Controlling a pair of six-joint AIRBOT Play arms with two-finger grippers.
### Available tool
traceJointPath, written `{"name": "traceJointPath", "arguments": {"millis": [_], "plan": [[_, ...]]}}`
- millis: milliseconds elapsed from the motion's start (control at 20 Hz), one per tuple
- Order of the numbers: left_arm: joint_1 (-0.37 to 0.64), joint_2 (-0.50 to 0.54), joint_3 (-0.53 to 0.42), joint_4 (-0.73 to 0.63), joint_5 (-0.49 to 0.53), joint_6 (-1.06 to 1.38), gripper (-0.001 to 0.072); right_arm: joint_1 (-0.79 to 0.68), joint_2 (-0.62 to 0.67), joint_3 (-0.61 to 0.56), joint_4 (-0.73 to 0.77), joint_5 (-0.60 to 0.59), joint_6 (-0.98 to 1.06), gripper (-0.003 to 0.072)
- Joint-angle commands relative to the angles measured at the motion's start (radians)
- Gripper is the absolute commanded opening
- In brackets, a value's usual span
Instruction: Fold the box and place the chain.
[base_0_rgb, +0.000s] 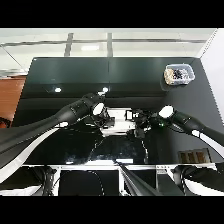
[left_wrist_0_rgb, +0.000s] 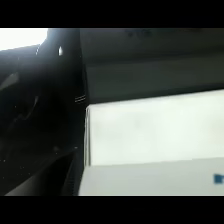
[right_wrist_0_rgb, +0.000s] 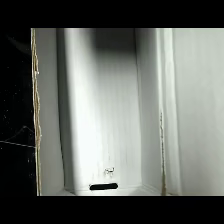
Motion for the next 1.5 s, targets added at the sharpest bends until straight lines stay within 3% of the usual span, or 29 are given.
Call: {"name": "traceJointPath", "arguments": {"millis": [0,50,100,800,950,1000,1100,1300,1450], "plan": [[0.000,-0.010,0.001,0.005,0.007,0.000,0.0204,0.001,0.000,0.000,0.000,0.000,0.000,0.0178],[0.000,-0.010,0.001,0.005,0.008,0.001,0.0160,0.001,0.000,0.000,0.000,0.000,0.000,0.0178],[0.000,-0.010,0.001,0.005,0.008,0.001,0.0019,0.001,0.000,0.000,0.000,0.000,0.000,0.0178],[-0.003,-0.010,0.001,0.005,0.011,0.004,0.0024,0.001,0.000,0.000,0.008,-0.002,0.000,0.0178],[-0.003,-0.010,0.001,0.005,0.011,0.004,0.0024,0.001,0.002,0.000,0.007,0.045,0.000,0.0179],[-0.003,-0.010,0.001,0.005,0.010,0.004,0.0024,0.001,0.002,0.000,0.008,0.046,0.003,0.0222],[-0.003,-0.010,0.001,0.005,0.008,0.004,0.0024,-0.002,0.006,0.000,-0.012,0.047,0.080,0.0671],[-0.003,-0.010,0.001,0.005,0.010,0.004,0.0024,-0.012,0.096,0.000,-0.200,0.136,0.175,0.0686],[-0.003,-0.010,0.001,0.004,0.006,0.004,0.0024,-0.040,0.150,0.000,-0.217,0.189,0.203,0.0683]]}}
